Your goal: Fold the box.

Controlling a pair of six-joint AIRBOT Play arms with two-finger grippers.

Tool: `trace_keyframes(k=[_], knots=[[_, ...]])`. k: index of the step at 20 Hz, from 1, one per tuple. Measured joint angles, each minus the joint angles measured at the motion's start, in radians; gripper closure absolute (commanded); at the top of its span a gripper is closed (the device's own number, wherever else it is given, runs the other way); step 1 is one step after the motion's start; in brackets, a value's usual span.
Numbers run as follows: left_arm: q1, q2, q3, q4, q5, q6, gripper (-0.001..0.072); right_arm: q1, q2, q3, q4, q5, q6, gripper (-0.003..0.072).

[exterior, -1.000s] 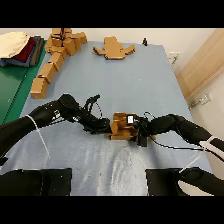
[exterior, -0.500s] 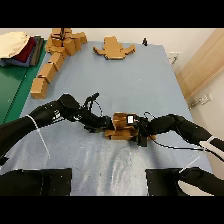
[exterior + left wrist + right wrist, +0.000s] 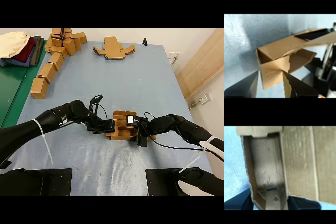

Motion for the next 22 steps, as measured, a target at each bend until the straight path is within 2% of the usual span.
trace_keyframes(k=[5,8,14,22], knots=[[-0.114,0.000,0.064,0.297,0.011,-0.292,0.0266,0.000,0.000,0.000,0.000,0.000,0.000,0.0175],[-0.161,0.000,0.090,0.423,-0.010,-0.431,0.0266,0.000,0.000,0.000,0.000,0.000,0.000,0.0175],[-0.204,-0.016,0.124,0.512,-0.053,-0.550,0.0266,0.000,0.000,0.000,0.000,0.000,0.000,0.0175],[-0.240,-0.132,0.249,0.580,-0.168,-0.576,0.0266,0.000,0.000,0.000,0.001,0.000,0.000,0.0175]])
